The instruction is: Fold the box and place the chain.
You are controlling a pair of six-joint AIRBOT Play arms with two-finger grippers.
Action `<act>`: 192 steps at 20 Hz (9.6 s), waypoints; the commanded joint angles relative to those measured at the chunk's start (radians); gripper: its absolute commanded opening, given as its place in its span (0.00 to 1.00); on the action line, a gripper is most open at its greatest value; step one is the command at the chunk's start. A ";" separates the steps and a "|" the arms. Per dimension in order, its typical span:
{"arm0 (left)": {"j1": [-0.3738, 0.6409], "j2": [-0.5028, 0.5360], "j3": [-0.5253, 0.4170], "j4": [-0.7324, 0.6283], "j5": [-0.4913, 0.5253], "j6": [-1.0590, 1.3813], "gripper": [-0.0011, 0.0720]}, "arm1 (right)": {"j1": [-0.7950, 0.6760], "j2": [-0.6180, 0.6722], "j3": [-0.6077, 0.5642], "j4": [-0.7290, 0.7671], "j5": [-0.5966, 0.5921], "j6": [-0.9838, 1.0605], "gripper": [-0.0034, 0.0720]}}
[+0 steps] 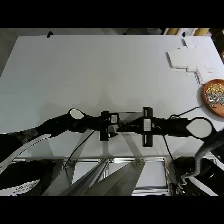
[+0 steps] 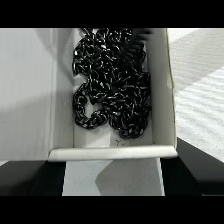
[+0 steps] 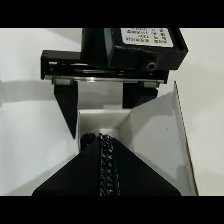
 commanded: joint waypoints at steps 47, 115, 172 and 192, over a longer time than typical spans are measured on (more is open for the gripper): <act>0.000 0.000 0.000 0.000 0.000 0.000 0.49 | -0.293 -0.257 -0.063 -0.370 0.107 -0.169 0.25; 0.000 0.000 0.000 0.000 0.000 0.000 0.49 | -0.439 -0.174 -0.023 -0.588 0.132 -0.068 0.07; 0.000 0.000 0.000 0.000 0.000 0.000 0.49 | -0.394 -0.372 0.030 -0.408 0.027 -0.206 0.25; 0.000 0.001 0.000 0.000 0.000 0.000 0.49 | -0.331 0.059 0.030 0.116 0.330 0.315 0.07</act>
